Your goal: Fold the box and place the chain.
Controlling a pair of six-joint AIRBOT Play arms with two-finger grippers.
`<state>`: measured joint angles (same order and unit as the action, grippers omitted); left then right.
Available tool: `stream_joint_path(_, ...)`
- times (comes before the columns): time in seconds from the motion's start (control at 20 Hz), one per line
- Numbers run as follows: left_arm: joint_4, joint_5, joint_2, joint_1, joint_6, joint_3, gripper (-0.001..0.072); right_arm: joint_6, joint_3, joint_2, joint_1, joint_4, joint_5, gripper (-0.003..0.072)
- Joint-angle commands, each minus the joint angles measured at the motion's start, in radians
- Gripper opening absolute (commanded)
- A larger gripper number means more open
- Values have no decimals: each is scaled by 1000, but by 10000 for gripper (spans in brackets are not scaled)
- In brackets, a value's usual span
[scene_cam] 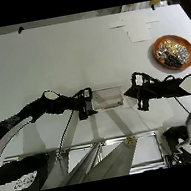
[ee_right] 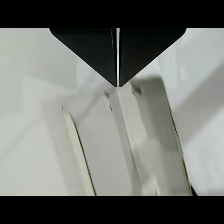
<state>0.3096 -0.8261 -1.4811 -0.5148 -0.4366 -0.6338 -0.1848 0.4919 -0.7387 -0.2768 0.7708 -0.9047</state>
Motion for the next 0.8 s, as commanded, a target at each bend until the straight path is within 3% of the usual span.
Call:
stream_joint_path(0.0, -1, 0, 1, 0, 0, 0, 221, -20, 1, 5, -47, -203, 64, 15)
stream_joint_path(0.2, -1, 0, 1, 0, 0, 0, 221, -29, 1, -132, -110, -303, 323, 14)
stream_joint_path(0.35, -2, 0, 1, 0, 0, 0, 221, -98, 1, -290, -115, -300, 454, 14)
stream_joint_path(0.5, -2, 0, 1, 0, 0, 0, 221, -108, 1, -392, -115, -297, 476, 14)
stream_joint_path(0.75, -2, 0, 1, 0, 0, 0, 221, -108, 2, -399, -113, -300, 520, 14)
